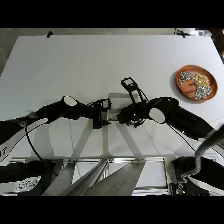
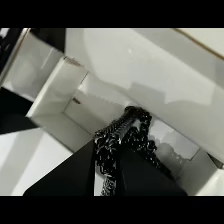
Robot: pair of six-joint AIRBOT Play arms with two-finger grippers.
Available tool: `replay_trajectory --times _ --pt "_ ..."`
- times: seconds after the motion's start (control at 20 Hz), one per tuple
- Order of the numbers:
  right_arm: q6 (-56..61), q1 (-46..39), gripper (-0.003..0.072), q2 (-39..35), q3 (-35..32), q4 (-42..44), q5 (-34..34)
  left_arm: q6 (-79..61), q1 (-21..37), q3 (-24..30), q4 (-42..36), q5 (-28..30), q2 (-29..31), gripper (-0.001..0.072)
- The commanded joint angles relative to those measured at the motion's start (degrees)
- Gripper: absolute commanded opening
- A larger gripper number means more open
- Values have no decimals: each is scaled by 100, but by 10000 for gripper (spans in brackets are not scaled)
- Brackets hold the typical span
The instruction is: Fold the box and place the chain.
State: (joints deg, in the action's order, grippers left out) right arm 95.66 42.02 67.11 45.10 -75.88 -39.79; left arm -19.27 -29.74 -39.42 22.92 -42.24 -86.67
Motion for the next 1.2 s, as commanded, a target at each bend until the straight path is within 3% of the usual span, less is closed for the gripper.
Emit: replay_trajectory --times 0.0,0.25,0.4,0.45,0.75,1.0,1.15 --pt "55 7 8 256 -20 0 59 0 0 0 0 0 4 210" --pt "57 7 18 481 -20 17 59 0 0 0 0 2 4 210" --pt "59 4 234 426 -15 2 66 0 0 0 0 2 4 210" --pt "57 2 258 380 -15 -4 61 0 0 0 0 0 4 210" --pt "173 -13 258 -549 13 -457 -455 0 0 0 0 0 4 210" --pt "457 -11 259 -1460 -151 -1316 -2092 0 0 0 0 0 4 210" --pt "461 -11 298 -1663 -831 -1373 -1867 0 0 0 0 2 4 210"
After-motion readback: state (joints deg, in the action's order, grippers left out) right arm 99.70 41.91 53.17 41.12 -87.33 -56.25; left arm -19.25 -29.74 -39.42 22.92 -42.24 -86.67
